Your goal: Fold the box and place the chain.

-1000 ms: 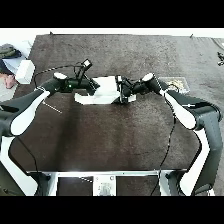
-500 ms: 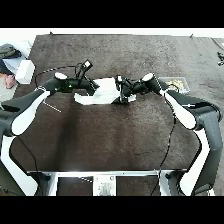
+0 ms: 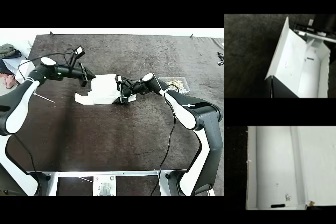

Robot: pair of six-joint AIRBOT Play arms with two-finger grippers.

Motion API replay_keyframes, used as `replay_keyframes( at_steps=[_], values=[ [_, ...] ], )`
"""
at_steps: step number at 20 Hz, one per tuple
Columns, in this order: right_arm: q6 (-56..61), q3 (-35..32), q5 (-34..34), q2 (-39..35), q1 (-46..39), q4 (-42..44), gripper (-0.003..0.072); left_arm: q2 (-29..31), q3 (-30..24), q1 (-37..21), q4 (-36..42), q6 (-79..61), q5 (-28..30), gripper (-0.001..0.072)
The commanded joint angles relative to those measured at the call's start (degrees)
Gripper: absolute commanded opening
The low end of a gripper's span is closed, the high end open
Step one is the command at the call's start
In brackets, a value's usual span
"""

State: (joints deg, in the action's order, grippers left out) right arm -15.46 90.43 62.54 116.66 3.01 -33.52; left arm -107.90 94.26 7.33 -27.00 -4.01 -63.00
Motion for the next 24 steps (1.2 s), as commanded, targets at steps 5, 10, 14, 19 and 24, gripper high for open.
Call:
replay_keyframes(
  at_steps=[5, 10, 14, 19, 24],
  values=[
    [0.04, 0.02, 0.02, 0.02, 0.02, 0.13, 0.0374, 0.98, -0.31, -1.84, -16.44, -1.03, -3.91, 0.0664],
    [0.04, 0.02, 0.0, 0.02, 0.02, 0.13, 0.0374, 0.98, -3.58, 0.52, -21.46, -5.53, -1.79, 0.069],
    [0.04, 0.02, 0.04, 0.02, 0.02, 0.13, 0.0374, 0.96, -6.84, 2.21, -24.11, -5.53, 1.86, 0.0688],
    [0.04, 0.02, 0.02, 0.02, 0.02, 0.13, 0.0374, 0.92, -8.33, 4.39, -24.65, -5.51, 3.48, 0.0688],
    [0.04, 0.02, 0.02, 0.02, 0.02, 0.13, 0.0374, 0.92, -8.33, 4.83, -25.14, -5.46, 2.91, 0.0688]
  ],
)
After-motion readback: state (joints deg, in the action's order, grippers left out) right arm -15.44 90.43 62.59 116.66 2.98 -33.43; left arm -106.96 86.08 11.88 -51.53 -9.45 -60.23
